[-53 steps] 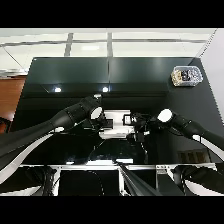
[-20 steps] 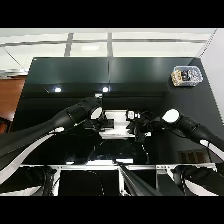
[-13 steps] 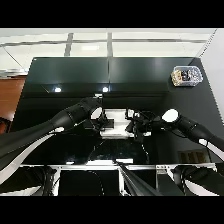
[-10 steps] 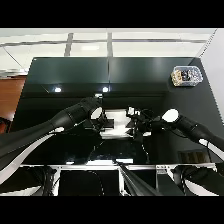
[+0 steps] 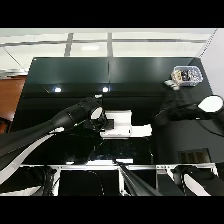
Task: Fold the box and place the chain.
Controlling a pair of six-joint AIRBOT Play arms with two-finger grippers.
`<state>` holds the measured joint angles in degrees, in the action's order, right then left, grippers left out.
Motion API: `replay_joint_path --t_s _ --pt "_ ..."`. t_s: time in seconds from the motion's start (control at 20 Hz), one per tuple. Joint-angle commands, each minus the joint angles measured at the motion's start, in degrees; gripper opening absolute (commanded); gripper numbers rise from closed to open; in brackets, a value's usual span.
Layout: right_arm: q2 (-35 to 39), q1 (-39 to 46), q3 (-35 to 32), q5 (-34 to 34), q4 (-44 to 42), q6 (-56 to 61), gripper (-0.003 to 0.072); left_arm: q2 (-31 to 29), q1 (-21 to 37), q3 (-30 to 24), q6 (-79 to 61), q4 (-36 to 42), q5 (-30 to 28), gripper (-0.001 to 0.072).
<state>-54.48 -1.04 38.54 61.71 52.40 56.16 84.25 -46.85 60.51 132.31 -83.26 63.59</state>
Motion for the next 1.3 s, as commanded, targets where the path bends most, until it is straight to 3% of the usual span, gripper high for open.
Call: replay_joint_path --t_s 0.0,0.1,0.25,0.45,0.6,0.7,0.85,1.05,1.1,1.15,1.25 --pt "0.96 14.1 -3.43 -0.46 7.48 27.85 0.0012 0.04 0.0 0.02 -0.09 0.0 0.02 0.0024" --pt "-2.12 15.65 -8.24 1.11 1.33 25.18 0.0012 0.04 0.0 0.02 -0.09 0.02 0.02 0.0024" --pt "-9.05 9.57 -12.41 2.34 -10.1 14.88 0.0013 0.04 0.0 0.02 -0.09 0.02 0.02 0.0024" --pt "-15.47 -2.08 -12.26 -2.89 -21.27 6.27 0.0013 0.04 0.0 0.02 -0.09 0.07 0.04 0.0024" --pt "-15.93 -5.51 -8.44 -0.68 -22.73 3.96 0.0039 0.04 0.0 0.02 -0.09 0.2 0.04 0.0024" --pt "-15.93 -5.51 -4.35 4.85 -21.62 2.86 0.0551 0.04 0.0 0.02 -0.09 0.2 0.07 0.0024" --pt "-15.93 -5.95 -0.22 9.68 -22.4 1.88 0.0561 0.04 0.0 0.02 -0.09 0.2 0.04 0.0025" --pt "-15.93 -9.99 0.55 7.5 -22.32 2.32 0.0558 0.04 0.0 0.02 -0.09 0.2 0.0 0.0024" --pt "-15.93 -11.26 0.55 6.27 -22.23 3.06 0.0544 0.04 0.0 0.02 -0.09 0.2 0.02 0.0024" --pt "-15.93 -12.52 0.61 4.83 -21.92 3.67 0.0427 0.04 0.0 0.02 -0.09 0.2 0.0 0.0024" --pt "-15.93 -14.36 0.83 2.47 -21.64 5.22 0.0427 0.04 0.0 0.02 -0.09 0.2 0.02 0.0024"
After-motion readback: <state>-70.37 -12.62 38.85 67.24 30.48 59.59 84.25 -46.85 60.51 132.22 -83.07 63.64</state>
